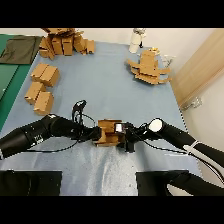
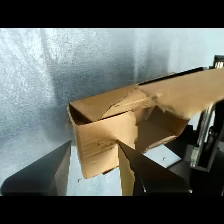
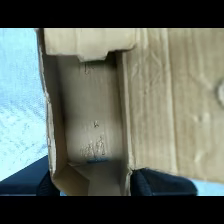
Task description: Fold the box.
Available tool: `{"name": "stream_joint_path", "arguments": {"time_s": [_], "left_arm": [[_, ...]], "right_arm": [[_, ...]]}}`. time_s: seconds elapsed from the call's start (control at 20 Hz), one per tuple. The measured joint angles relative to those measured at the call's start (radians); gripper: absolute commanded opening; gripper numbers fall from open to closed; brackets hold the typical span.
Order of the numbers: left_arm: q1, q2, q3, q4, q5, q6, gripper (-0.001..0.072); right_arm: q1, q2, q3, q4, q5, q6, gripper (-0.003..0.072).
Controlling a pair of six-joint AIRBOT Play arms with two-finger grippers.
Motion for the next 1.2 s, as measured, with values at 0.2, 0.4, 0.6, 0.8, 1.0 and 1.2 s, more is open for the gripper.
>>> {"name": "stream_joint_path", "arguments": {"time_s": [0.2, 0.4, 0.6, 0.8, 1.0, 1.2], "left_arm": [[-0.024, -0.025, 0.034, 0.054, -0.008, -0.071, 0.0436], [-0.065, -0.078, 0.086, 0.076, -0.038, -0.094, 0.0436], [-0.098, -0.116, 0.119, 0.153, -0.11, -0.15, 0.0436], [-0.109, -0.129, 0.138, 0.233, -0.167, -0.215, 0.0436], [-0.136, -0.158, 0.182, 0.336, -0.19, -0.31, 0.0436], [-0.168, -0.219, 0.242, 0.388, -0.217, -0.359, 0.0436]], "right_arm": [[0.0, 0.0, 0.0, 0.0, 0.0, 0.0, 0.0498], [0.0, 0.0, 0.0, 0.0, 0.0, 0.0, 0.0498], [0.0, 0.0, 0.0, 0.0, 0.0, 0.0, 0.0497], [0.0, 0.0, 0.0, 0.0, 0.0, 0.0, 0.0498], [0.0, 0.0, 0.0, 0.0, 0.0, 0.0, 0.0497], [0.0, 0.0, 0.0, 0.0, 0.0, 0.0, 0.0498]]}}
